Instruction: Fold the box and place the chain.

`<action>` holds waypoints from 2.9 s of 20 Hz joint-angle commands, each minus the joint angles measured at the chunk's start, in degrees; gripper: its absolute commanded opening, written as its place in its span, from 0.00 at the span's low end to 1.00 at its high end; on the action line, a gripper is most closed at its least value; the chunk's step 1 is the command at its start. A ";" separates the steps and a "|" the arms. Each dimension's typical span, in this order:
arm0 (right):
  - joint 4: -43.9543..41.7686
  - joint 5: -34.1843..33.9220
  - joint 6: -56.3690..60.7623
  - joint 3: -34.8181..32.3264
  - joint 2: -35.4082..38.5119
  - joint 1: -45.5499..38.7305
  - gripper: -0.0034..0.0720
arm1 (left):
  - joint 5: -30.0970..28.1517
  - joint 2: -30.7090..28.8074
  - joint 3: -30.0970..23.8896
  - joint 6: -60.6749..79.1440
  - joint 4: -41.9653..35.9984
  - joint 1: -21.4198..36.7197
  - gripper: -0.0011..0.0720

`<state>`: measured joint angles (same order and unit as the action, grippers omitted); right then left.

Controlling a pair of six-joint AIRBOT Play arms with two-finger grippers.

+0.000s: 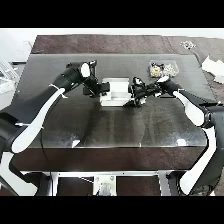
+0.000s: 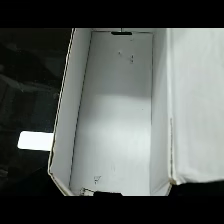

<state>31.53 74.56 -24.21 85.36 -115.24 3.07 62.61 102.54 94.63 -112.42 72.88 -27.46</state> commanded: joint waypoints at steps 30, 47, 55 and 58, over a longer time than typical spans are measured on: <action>0.00 0.02 0.02 0.00 0.02 0.00 0.81 | 3.48 4.13 5.40 -6.12 10.12 -4.57 0.54; 0.00 0.02 0.02 0.00 0.02 0.00 0.81 | 11.21 9.38 12.02 -8.87 17.20 -7.13 0.54; -0.02 0.00 0.02 0.00 0.02 0.00 0.81 | 18.93 15.82 22.51 -9.84 18.21 -7.89 0.54; 0.00 0.00 0.02 0.00 0.02 0.00 0.81 | 18.95 15.82 22.45 -10.84 18.36 -7.78 0.54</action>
<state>31.53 74.56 -24.21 85.36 -115.24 3.07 80.12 117.54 115.68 -122.37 90.87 -35.24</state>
